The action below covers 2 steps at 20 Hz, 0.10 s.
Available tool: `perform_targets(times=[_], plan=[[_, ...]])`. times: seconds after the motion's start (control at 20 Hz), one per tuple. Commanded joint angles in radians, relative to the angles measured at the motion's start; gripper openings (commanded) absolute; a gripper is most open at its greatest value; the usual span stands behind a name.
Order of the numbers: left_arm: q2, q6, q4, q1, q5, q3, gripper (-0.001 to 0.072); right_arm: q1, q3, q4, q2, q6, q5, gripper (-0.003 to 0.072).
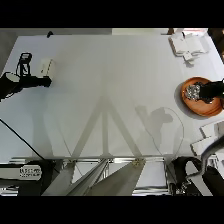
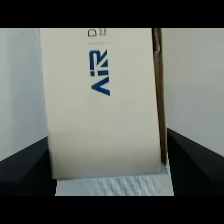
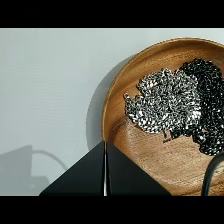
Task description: Fold the box and place the chain.
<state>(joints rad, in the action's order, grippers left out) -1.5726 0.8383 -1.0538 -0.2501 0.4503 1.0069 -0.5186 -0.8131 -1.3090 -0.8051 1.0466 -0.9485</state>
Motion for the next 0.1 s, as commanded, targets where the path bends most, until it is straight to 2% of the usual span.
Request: perform_targets(times=[0.0, 0.05], plan=[[0.075, 0.000, -0.003, 0.000, 0.024, 0.000, 0.0702, -0.001, 0.000, 0.000, 0.001, 0.000, 0.000, 0.0012], [0.109, 0.000, -0.003, 0.000, 0.032, 0.000, 0.0701, -0.001, 0.000, 0.000, 0.001, 0.000, 0.000, 0.0012]])
